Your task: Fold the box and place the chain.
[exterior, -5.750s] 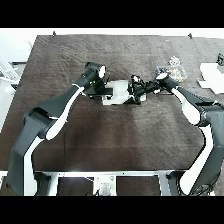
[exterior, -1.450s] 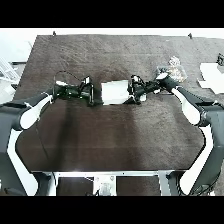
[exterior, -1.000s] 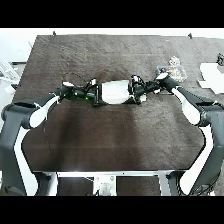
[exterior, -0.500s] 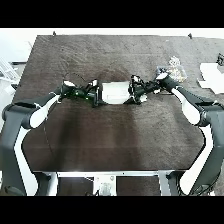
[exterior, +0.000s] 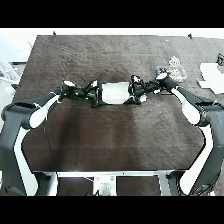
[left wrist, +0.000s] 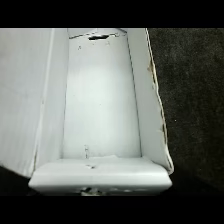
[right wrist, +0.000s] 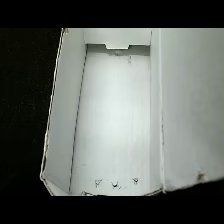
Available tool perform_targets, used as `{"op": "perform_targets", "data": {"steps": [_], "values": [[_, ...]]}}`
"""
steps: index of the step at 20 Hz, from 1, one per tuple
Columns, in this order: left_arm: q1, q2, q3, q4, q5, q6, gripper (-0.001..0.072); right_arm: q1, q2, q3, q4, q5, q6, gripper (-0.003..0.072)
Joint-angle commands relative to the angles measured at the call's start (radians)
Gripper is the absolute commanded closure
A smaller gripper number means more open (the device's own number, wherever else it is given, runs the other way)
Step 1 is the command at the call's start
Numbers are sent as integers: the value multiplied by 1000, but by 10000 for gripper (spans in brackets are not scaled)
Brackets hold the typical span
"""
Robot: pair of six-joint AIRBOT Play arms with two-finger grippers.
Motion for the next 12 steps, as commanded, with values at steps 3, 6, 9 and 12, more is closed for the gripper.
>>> {"op": "perform_targets", "data": {"steps": [3,6,9,12], "values": [[1,-1,0,7,3,0,407,1,0,0,1,0,0,103],[1,-1,0,8,3,0,407,2,0,-3,1,5,23,103],[1,-1,0,8,3,0,407,6,0,-3,1,5,23,102],[1,-1,0,7,-6,0,407,8,5,3,0,26,77,102]]}}
